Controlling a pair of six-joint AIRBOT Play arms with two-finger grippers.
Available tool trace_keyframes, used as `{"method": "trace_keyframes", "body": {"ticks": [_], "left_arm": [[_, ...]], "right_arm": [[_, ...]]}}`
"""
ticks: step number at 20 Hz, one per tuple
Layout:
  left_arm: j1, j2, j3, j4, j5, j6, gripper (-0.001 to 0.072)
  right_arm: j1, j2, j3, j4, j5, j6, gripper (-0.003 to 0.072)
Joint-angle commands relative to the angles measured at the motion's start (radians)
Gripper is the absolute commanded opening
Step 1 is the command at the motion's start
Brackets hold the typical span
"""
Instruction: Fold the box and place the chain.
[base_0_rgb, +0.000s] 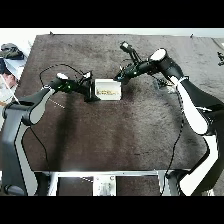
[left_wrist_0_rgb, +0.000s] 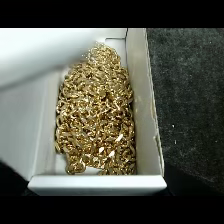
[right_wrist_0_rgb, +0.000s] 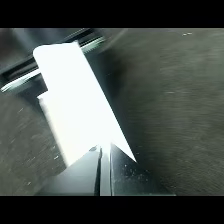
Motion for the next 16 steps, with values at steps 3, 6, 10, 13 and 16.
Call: {"method": "trace_keyframes", "body": {"ticks": [3, 6, 10, 13, 16], "left_arm": [[0.0, -0.001, 0.0, 0.0, 0.0, 0.0, 0.0515], [0.0, -0.001, 0.0, 0.0, 0.0, 0.0, 0.0515], [0.0, -0.001, 0.0, 0.0, 0.0, 0.0, 0.0515], [0.0, -0.001, 0.0, 0.0, 0.0, 0.0, 0.0515], [0.0, -0.001, 0.0, 0.0, 0.0, 0.0, 0.0515]], "right_arm": [[0.047, -0.003, 0.001, -0.044, 0.035, -0.106, 0.0117], [0.065, -0.003, 0.001, -0.093, -0.002, -0.126, 0.0118], [0.081, -0.003, 0.001, -0.123, -0.037, -0.169, 0.0237], [0.082, -0.003, 0.001, -0.121, -0.043, -0.208, 0.0237], [0.076, 0.011, 0.001, -0.089, -0.083, -0.233, 0.0236]]}}
